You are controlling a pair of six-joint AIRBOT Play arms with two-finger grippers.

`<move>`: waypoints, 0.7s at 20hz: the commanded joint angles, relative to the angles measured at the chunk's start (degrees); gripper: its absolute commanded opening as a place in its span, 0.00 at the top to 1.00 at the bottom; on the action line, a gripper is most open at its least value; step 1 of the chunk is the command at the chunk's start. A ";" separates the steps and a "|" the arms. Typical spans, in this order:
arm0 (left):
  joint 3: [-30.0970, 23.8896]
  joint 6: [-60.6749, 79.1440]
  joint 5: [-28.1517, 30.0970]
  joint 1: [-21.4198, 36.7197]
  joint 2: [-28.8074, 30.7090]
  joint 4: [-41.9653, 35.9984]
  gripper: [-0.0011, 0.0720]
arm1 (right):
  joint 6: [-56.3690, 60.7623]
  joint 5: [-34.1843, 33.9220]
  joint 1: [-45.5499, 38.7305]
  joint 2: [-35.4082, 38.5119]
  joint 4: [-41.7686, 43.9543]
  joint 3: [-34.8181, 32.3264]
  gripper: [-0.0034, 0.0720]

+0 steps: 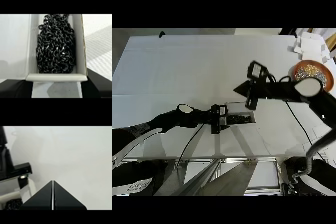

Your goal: Fold the box and place the chain.

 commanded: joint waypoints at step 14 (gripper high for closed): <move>0.04 0.00 0.00 0.04 0.02 0.00 0.80 | 3.02 18.16 -3.37 -6.03 -22.03 0.46 0.63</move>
